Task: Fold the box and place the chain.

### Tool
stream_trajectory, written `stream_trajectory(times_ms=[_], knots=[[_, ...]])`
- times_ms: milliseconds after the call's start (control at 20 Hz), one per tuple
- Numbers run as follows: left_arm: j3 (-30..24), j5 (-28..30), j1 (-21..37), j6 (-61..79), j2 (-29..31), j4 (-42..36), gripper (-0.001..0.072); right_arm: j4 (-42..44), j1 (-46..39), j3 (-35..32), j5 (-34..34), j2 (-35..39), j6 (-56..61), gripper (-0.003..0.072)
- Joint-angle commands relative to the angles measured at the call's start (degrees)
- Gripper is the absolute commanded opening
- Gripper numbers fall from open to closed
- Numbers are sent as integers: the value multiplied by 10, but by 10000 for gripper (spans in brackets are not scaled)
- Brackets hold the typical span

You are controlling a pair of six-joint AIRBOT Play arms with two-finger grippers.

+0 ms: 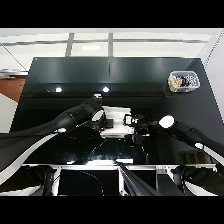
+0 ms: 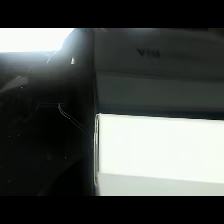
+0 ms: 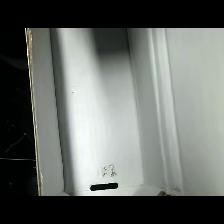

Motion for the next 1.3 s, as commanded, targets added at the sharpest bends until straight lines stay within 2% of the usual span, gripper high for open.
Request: stream_trajectory(times_ms=[0,150,200,300,500,650,950,1050,1200,1250], knots=[[8,5,0,11,-1,-4,30,1,0,0,0,0,1,470],[9,5,0,11,-1,-4,29,1,0,0,1,0,0,472],[9,5,0,11,-1,-4,29,1,0,0,1,0,1,502],[9,-1,0,11,-1,-4,29,1,0,0,-4,0,0,709],[8,-36,0,11,-1,-1,30,-61,-17,2,25,42,16,708],[3,-11,-1,11,-1,2,32,-126,-37,7,66,90,50,707],[3,1,-9,11,-1,19,31,-130,-36,7,70,93,17,697],[3,1,-9,11,-1,19,31,-130,-35,7,76,87,-1,543],[3,0,-9,11,-1,19,31,-124,-35,7,76,77,-6,523],[3,0,-9,11,-1,19,31,-117,-35,7,77,75,-6,382]])
